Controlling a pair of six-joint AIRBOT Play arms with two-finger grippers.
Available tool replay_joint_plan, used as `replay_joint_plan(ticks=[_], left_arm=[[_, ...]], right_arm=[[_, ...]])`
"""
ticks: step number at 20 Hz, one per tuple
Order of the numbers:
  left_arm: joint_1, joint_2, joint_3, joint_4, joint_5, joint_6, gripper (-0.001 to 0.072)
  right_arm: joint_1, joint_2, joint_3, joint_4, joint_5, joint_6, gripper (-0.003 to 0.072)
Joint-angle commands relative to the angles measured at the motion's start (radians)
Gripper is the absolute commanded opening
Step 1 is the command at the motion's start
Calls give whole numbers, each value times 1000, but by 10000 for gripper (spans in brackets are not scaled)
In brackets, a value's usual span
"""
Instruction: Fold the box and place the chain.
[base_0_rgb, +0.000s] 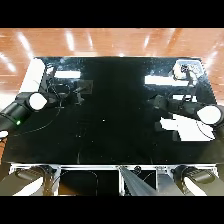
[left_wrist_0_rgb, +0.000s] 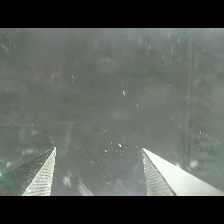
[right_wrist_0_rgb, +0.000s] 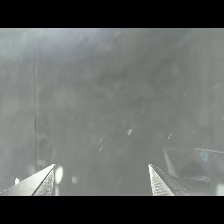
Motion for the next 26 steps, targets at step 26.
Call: replay_joint_plan(ticks=[26], left_arm=[[-58,-31,2,-84,-65,60,618]], right_arm=[[-1557,-806,619,320,764,-877,704]])
